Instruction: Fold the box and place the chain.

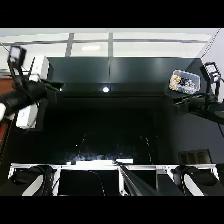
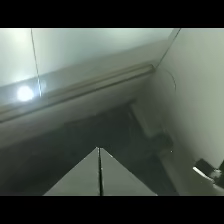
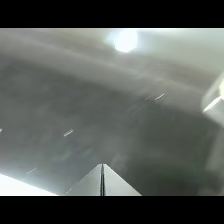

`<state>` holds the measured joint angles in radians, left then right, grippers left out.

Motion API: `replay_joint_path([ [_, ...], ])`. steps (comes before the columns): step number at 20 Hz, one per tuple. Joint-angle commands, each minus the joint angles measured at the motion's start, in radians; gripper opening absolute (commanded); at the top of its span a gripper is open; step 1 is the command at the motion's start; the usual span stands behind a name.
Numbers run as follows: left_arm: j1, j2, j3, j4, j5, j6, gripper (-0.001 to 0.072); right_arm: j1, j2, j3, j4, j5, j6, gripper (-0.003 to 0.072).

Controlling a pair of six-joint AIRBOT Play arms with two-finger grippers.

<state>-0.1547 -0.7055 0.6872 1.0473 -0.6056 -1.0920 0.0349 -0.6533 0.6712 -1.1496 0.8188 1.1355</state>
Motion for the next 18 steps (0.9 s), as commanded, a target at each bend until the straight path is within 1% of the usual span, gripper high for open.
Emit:
replay_joint_path([
  [1,-0.046,0.101,-0.164,0.068,0.134,-0.087,0.0025,0.027,-0.01,-0.108,-0.091,-0.279,0.005,0.0016],
  [5,-0.029,0.105,-0.172,0.07,0.132,-0.087,0.0026,0.027,-0.015,-0.111,-0.075,-0.172,0.005,0.0016],
  [18,-0.029,0.105,-0.172,0.07,0.134,-0.087,0.0026,0.027,-0.015,-0.111,-0.075,-0.17,0.005,0.0016],
])
